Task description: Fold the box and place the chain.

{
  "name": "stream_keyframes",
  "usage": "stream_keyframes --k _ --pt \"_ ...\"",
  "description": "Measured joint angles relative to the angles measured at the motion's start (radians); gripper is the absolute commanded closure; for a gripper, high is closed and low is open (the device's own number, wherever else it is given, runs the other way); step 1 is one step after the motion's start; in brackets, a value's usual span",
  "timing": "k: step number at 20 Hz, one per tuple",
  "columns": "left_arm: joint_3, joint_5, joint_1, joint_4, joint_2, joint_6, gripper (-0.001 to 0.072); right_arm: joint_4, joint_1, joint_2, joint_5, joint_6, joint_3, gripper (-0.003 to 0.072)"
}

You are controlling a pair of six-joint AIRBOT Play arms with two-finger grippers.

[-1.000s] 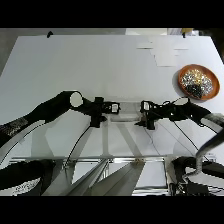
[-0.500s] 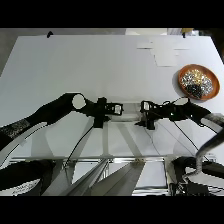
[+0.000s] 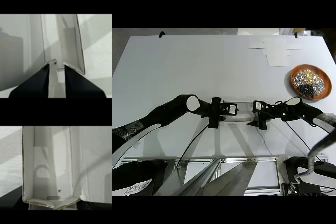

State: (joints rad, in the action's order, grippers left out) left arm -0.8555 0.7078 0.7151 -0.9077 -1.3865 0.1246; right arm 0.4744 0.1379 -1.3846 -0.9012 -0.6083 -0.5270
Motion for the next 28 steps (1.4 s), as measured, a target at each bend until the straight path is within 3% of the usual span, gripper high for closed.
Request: stream_keyframes --k 3,4,5,6,10,11,13,15,21,24,28 --pt "0.0 -0.003 0.011 0.007 -0.011 0.011 0.0496 0.0 0.0 0.0 0.0 -0.002 0.0 0.0225" --pt "0.0 -0.003 0.014 0.008 -0.013 0.015 0.0428 0.0 0.0 0.0 0.0 -0.002 0.0 0.0225" --pt "0.0 -0.003 0.016 0.01 -0.014 0.021 0.0267 0.0 0.0 0.0 0.0 -0.002 0.0 0.0225" --pt "0.0 -0.003 0.018 0.012 -0.016 0.027 0.0207 0.0 0.0 0.0 0.0 -0.002 0.0 0.0225" --pt "0.0 0.0 0.02 0.01 -0.018 0.072 0.0209 0.0 0.0 0.0 0.0 -0.002 0.0 0.0225" --pt "0.0 0.002 0.021 0.01 -0.018 0.082 0.0252 0.0 0.0 0.0 0.0 -0.002 0.0 0.0225" --pt "0.0 0.011 0.021 0.008 -0.016 0.099 0.0519 0.0 0.0 0.0 0.0 -0.001 0.0 0.0225" --pt "0.0 0.032 0.018 0.007 0.002 0.122 0.0704 0.0 0.0 0.0 0.0 0.0 0.0 0.0225" --pt "0.0 0.152 -0.043 -0.108 0.155 0.375 0.0707 -0.001 0.0 0.0 0.0 0.002 0.0 0.0225" --pt "0.0 0.23 -0.106 -0.221 0.245 0.663 0.0707 -0.001 0.0 0.0 0.0 0.002 0.0 0.0225" --pt "0.028 0.301 -0.212 -0.301 0.278 1.083 0.0699 0.0 0.0 0.0 0.0 0.001 0.0 0.0225"
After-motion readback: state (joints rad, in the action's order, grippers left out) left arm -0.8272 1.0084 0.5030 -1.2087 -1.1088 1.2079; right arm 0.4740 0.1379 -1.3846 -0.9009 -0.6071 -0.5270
